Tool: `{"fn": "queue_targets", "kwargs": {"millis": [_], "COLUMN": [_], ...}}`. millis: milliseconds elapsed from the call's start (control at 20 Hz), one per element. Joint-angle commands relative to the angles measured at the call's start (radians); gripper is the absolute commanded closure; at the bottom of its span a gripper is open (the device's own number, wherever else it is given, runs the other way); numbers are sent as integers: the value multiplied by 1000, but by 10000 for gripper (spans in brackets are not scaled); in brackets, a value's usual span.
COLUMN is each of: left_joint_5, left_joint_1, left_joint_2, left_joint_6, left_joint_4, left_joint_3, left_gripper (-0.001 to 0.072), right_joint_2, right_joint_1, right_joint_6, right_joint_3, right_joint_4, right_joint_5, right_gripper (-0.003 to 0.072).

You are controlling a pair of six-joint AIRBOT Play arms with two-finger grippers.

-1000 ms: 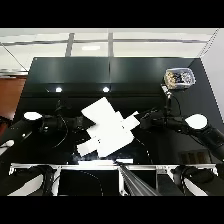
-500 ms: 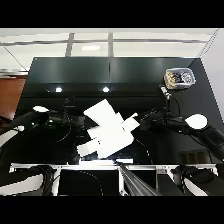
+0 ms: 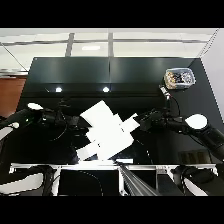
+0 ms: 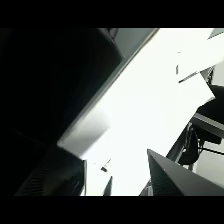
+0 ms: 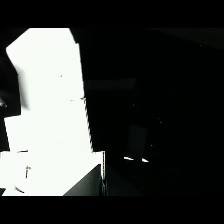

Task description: Fold the box and place the chain.

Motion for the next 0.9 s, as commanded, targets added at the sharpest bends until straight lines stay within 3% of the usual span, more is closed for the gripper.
{"fn": "queue_targets", "kwargs": {"millis": [0, 250, 450, 500, 600, 650, 700, 750, 800, 850], "left_joint_5": [-20, -22, -61, -61, -58, -58, -57, -58, -58, -58], "left_joint_1": [-52, -148, -134, -131, -130, -131, -132, -131, -132, -131], "left_joint_2": [-19, -76, -78, -78, -78, -78, -78, -80, -82, -83], "left_joint_6": [82, 179, 182, 193, 231, 251, 257, 283, 303, 307], "left_joint_4": [-79, -152, 3, 9, -14, -36, -56, -74, -74, -73], "left_joint_3": [-4, -3, -3, -3, -3, -3, -3, -2, 0, 3], "left_gripper": [2, 3, 29, 76, 340, 537, 679, 682, 682, 682], "right_joint_2": [0, 0, 0, 0, 0, 0, 0, 0, 0, 0], "right_joint_1": [1, 1, 1, 1, 1, 1, 1, 1, 1, 0], "right_joint_6": [0, 0, 0, 0, 0, 0, 4, 13, 16, 26], "right_joint_3": [0, 0, 0, 0, 0, 0, 0, 0, 0, 2], "right_joint_4": [0, 0, 0, 0, 0, 0, 0, 0, -6, -32], "right_joint_5": [-2, -2, -2, -2, -2, -2, -1, -2, -1, -2], "right_gripper": [679, 678, 678, 678, 678, 678, 678, 660, 604, 155]}}
